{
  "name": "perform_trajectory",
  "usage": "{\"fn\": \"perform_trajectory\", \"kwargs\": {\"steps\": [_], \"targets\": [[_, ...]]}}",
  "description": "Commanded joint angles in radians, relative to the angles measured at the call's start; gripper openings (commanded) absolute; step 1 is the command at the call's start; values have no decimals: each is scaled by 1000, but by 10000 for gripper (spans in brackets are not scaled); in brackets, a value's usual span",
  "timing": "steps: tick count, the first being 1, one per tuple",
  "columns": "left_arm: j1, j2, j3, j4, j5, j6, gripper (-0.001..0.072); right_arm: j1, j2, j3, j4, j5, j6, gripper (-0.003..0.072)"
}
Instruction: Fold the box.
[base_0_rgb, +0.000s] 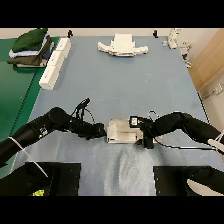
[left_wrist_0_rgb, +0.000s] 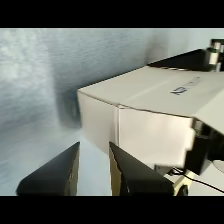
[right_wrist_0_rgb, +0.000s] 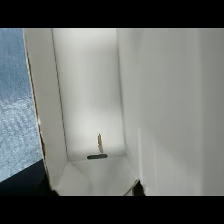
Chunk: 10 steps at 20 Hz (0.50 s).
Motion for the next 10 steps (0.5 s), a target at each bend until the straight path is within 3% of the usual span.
{"fn": "perform_trajectory", "kwargs": {"steps": [1, 10], "targets": [[15, 0, 2, 120, -26, -97, 292, 0, 1, 1, 0, 0, 1, 512], [13, 62, 105, 83, -68, -88, 293, 0, 1, 1, 0, 0, 0, 512]]}}
